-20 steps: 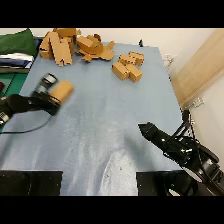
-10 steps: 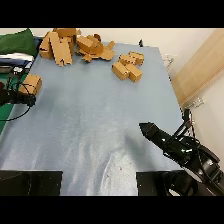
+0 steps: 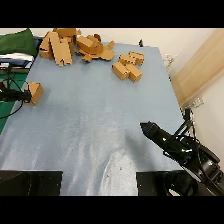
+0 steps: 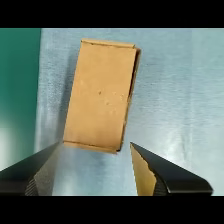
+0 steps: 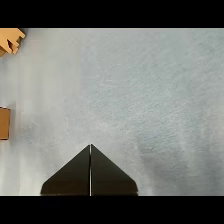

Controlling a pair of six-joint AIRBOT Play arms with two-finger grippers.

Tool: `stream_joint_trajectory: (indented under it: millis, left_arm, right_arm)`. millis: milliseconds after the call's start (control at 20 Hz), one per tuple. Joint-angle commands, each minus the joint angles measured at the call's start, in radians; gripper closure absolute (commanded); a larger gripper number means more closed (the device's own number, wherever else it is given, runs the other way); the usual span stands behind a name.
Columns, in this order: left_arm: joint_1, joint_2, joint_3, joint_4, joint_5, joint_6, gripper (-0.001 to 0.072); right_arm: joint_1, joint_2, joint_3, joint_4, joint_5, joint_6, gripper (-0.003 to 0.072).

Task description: Fold the box.

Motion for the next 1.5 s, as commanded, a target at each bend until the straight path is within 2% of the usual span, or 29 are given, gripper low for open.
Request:
stream_joint_trajectory:
  millis: [0,150,250,300,400,500,600,650,700,750,850,1450]
  left_arm:
    - [-0.008,0.11,0.002,-0.065,-0.103,-0.015,0.0007]
    - [-0.108,0.2,0.002,-0.273,-0.156,-0.004,0.0008]
    - [-0.241,0.207,0.002,-0.323,-0.175,0.001,0.0008]
    - [-0.323,0.198,0.002,-0.323,-0.168,-0.002,0.0008]
    - [-0.482,0.166,0.002,-0.322,-0.112,-0.023,0.0008]
    - [-0.601,0.115,0.002,-0.323,-0.024,-0.034,0.0009]
    - [-0.673,0.056,0.002,-0.323,0.027,-0.034,0.0009]
    - [-0.688,0.027,0.002,-0.323,0.026,-0.039,0.0039]
    - [-0.693,0.002,0.002,-0.323,0.024,-0.079,0.0245]
    - [-0.694,-0.017,0.002,-0.323,0.023,-0.102,0.0299]
    - [-0.694,-0.031,0.002,-0.323,0.04,-0.112,0.0295]
    - [-0.694,-0.031,0.002,-0.327,0.052,-0.111,0.0295]
  right_arm:
    - [0.0,-0.006,0.001,-0.011,-0.041,-0.069,0.0684]
    - [0.0,-0.09,0.001,-0.01,-0.119,-0.151,0.0684]
    - [0.0,-0.202,0.001,-0.01,-0.176,-0.164,0.0684]
    - [0.0,-0.266,0.002,-0.01,-0.241,-0.205,0.0684]
    - [-0.001,-0.407,0.031,-0.013,-0.346,-0.291,0.0684]
    - [-0.001,-0.56,0.111,-0.022,-0.348,-0.363,0.0684]
    - [-0.001,-0.693,0.206,-0.022,-0.341,-0.478,0.0684]
    - [-0.002,-0.748,0.251,-0.023,-0.32,-0.52,0.0684]
    - [-0.011,-0.79,0.288,-0.027,-0.29,-0.536,0.0684]
    - [-0.027,-0.826,0.316,-0.027,-0.253,-0.536,0.0684]
    - [-0.059,-0.855,0.336,-0.025,-0.217,-0.536,0.0685]
    - [-0.069,-0.852,0.338,-0.021,-0.217,-0.535,0.0684]
